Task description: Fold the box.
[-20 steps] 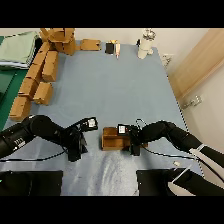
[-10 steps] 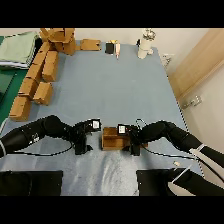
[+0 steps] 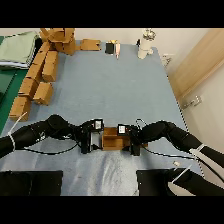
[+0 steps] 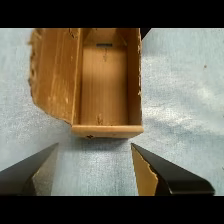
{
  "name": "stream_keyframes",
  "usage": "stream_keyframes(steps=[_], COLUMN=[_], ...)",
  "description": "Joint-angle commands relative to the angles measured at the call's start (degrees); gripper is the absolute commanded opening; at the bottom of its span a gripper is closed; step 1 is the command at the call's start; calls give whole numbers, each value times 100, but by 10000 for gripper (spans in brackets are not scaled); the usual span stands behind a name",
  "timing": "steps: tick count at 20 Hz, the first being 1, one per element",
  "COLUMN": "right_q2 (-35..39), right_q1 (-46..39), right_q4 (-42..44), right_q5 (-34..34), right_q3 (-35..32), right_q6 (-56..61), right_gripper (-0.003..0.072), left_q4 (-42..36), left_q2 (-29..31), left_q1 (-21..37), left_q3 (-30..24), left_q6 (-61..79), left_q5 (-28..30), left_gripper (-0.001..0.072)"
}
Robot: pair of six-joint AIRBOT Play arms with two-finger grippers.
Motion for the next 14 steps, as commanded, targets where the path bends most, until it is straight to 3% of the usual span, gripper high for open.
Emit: stream_keyframes(steps=[1, 7, 14], right_q2=[0, 0, 0], right_q1=[-2, -2, -2], right_q4=[2, 2, 2], right_q5=[0, 0, 0], right_q3=[2, 2, 2], right_q6=[2, 2, 2], right_gripper=[507, 507, 507], left_q4=[-140, -151, -293], left_q2=[-133, -269, -343], left_q1=[-37, -485, -756], left_q3=[-2, 0, 35], left_q6=[153, 151, 153], left_q5=[33, 673, 953], left_gripper=[696, 696, 695])
